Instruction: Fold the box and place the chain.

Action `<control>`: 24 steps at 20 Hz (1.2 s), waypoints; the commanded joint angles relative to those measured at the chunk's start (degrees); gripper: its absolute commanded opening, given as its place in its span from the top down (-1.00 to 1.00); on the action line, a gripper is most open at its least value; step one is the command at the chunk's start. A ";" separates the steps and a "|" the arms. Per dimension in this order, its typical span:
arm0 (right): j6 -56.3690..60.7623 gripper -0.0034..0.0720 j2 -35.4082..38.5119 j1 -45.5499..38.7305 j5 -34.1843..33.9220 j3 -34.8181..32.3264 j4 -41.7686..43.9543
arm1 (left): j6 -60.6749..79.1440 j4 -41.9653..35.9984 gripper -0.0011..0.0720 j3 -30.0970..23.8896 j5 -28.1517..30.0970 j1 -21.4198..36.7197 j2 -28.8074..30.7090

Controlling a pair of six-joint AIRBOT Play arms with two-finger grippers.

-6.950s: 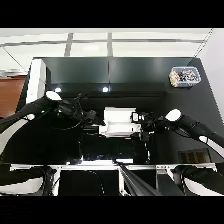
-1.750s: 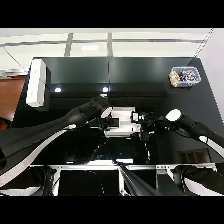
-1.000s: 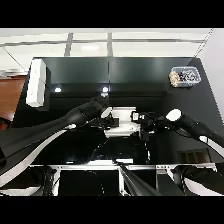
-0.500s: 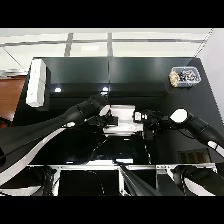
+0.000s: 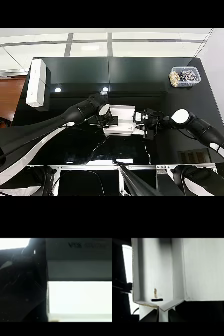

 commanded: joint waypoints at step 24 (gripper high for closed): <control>9.84 -0.03 -4.35 3.87 -1.44 -0.48 11.32 | -0.07 -0.26 0.89 0.04 0.07 0.04 -0.02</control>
